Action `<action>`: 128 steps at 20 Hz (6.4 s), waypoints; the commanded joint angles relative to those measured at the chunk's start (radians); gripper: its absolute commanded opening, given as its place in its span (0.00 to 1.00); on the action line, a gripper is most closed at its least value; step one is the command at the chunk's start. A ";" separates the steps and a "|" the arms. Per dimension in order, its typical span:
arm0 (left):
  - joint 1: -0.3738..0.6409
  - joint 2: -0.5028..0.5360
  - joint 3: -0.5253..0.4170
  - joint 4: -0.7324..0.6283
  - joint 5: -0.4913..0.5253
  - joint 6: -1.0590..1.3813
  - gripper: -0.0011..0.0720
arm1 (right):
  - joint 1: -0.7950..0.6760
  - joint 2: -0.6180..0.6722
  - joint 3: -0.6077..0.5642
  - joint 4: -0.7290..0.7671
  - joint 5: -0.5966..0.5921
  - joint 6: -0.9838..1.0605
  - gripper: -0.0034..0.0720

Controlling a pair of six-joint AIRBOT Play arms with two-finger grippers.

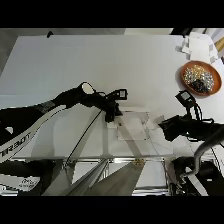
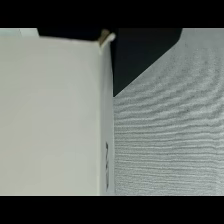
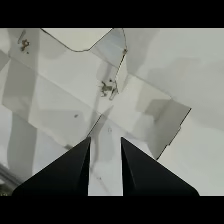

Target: Fold the box and place the chain.

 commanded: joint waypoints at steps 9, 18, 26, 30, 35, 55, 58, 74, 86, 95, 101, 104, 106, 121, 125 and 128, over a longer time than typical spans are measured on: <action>-0.001 0.000 0.000 0.000 0.000 0.000 0.03 | 0.001 -0.021 -0.080 0.232 0.032 -0.564 0.07; -0.001 0.000 0.000 0.000 0.000 0.000 0.03 | 0.086 -0.094 -0.114 0.164 -0.098 -0.768 0.07; -0.002 0.000 0.000 0.000 0.000 0.000 0.03 | 0.149 -0.093 -0.143 0.127 -0.136 -0.763 0.08; -0.004 0.000 0.000 0.000 0.000 0.000 0.03 | 0.149 -0.093 -0.143 0.127 -0.136 -0.763 0.19; -0.005 0.000 0.000 0.000 0.000 0.000 0.03 | 0.149 -0.093 -0.160 0.108 -0.159 -0.763 0.48; -0.005 0.000 0.000 0.000 0.000 0.000 0.03 | 0.433 -0.095 -0.290 -0.087 -0.459 -0.752 0.86; -0.005 0.000 0.000 0.000 0.000 0.000 0.03 | 0.433 -0.095 -0.306 -0.090 -0.486 -0.752 0.90; -0.005 0.000 0.000 0.000 0.000 0.000 0.03 | 0.433 -0.119 -0.311 -0.135 -0.604 -0.752 0.91; -0.005 0.000 0.000 0.000 0.000 0.000 0.03 | 0.432 -0.119 -0.283 -0.077 -0.592 -0.752 0.91; -0.005 0.000 0.000 0.000 0.000 0.000 0.03 | 0.282 -0.119 -0.280 0.070 -0.593 -0.900 0.91; -0.005 0.000 0.000 0.000 0.000 0.000 0.03 | 0.282 -0.119 -0.280 0.103 -0.593 -0.922 0.91; -0.005 0.000 0.000 0.000 0.000 0.000 0.03 | 0.270 -0.121 -0.269 0.140 -0.592 -0.954 0.92; -0.005 0.000 0.000 0.000 0.000 0.000 0.03 | 0.229 -0.122 -0.254 0.151 -0.592 -0.991 0.94; -0.005 0.000 0.000 0.000 0.000 0.000 0.03 | 0.172 -0.323 -0.170 0.291 -0.531 -1.123 0.96; -0.005 0.000 0.000 0.000 0.000 0.000 0.03 | 0.164 -0.323 -0.163 0.285 -0.527 -1.122 0.96; -0.005 0.000 0.000 0.000 0.000 0.000 0.03 | 0.084 -0.323 -0.132 0.276 -0.455 -1.119 0.96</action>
